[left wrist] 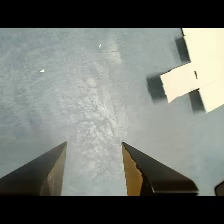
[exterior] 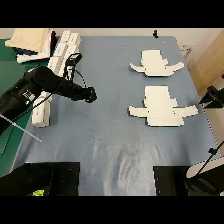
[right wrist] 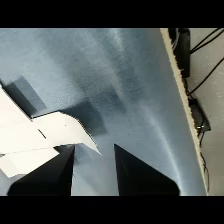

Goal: Fold the box.

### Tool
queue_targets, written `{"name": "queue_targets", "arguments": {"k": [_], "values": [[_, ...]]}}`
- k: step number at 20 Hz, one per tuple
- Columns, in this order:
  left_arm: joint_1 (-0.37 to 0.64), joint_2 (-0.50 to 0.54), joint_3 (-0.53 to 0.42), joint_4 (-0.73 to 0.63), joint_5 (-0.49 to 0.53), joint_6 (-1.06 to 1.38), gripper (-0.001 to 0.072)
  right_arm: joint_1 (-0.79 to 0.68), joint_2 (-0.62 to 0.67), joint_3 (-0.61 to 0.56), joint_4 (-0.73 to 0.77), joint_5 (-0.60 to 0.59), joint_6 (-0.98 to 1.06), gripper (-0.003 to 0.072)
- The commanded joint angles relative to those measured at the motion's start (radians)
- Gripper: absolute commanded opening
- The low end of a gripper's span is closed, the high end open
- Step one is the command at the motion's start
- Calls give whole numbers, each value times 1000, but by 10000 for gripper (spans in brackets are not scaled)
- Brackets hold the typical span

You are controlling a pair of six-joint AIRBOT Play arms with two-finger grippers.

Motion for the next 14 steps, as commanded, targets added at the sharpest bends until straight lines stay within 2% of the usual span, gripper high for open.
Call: {"name": "queue_targets", "arguments": {"k": [1,5,7,9,10,14], "values": [[2,0,0,-60,-19,-14,522,-23,-73,-26,101,26,-124,398],[4,0,0,-81,-42,-34,522,-9,-119,-50,87,50,-134,387],[4,0,0,-81,-55,-39,522,1,-120,-59,89,67,-138,270],[4,0,0,-81,-60,-39,522,17,-119,-59,120,101,-160,57],[4,0,0,-81,-61,-39,522,30,-114,-63,162,108,-173,4],[5,0,0,-79,-76,-38,522,132,-54,-118,327,107,-221,4]]}}
